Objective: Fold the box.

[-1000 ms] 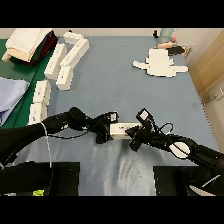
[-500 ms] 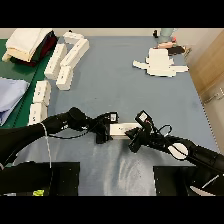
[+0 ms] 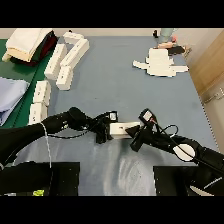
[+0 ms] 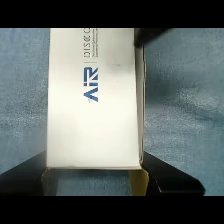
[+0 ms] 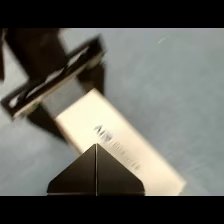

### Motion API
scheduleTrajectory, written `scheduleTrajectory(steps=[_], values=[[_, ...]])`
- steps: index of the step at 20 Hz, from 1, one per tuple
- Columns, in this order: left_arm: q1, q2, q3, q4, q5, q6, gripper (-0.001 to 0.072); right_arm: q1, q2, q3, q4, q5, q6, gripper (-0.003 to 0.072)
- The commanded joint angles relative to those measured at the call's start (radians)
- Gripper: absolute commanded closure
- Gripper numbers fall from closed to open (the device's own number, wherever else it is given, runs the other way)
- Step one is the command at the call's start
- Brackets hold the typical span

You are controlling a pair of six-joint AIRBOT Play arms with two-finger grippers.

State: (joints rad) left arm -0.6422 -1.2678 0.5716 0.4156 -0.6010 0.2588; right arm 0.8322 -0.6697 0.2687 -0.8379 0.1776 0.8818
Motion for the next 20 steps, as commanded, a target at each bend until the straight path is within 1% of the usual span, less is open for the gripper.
scheduleTrajectory(steps=[1,5,7,9,10,11,13,15,17,18,20], values=[[0.0,0.0,0.0,0.003,-0.002,0.003,0.0346,-0.016,0.033,0.048,-0.042,-0.055,0.0,0.0683],[0.0,0.0,0.0,0.003,-0.002,0.003,0.0346,-0.081,0.029,0.091,-0.142,-0.039,0.0,0.0683],[0.0,0.0,0.0,0.003,-0.002,0.003,0.0346,-0.157,0.003,0.121,-0.153,0.026,0.002,0.0683],[0.0,0.0,0.0,0.003,-0.002,0.003,0.0345,-0.249,-0.064,0.182,-0.164,0.146,0.031,0.0683],[0.0,0.0,0.0,0.003,-0.002,0.003,0.0345,-0.296,-0.113,0.228,-0.201,0.222,0.074,0.0683],[0.0,0.0,0.0,0.003,-0.002,0.003,0.0346,-0.335,-0.169,0.285,-0.268,0.303,0.151,0.0683],[0.0,0.0,0.0,0.003,-0.002,0.003,0.0346,-0.386,-0.286,0.421,-0.459,0.484,0.394,0.0683],[0.0,0.0,0.0,0.003,-0.002,0.003,0.0346,-0.408,-0.404,0.571,-0.657,0.702,0.677,0.0683],[0.0,0.0,0.0,0.003,-0.004,0.003,0.0346,-0.422,-0.508,0.692,-0.789,0.893,0.914,0.0682],[0.0,0.0,0.0,0.003,-0.001,0.003,0.0346,-0.423,-0.551,0.736,-0.813,0.949,0.963,0.0682],[0.0,0.0,0.0,0.003,0.0,0.003,0.0346,-0.422,-0.602,0.779,-0.773,0.969,0.97,0.0682]])
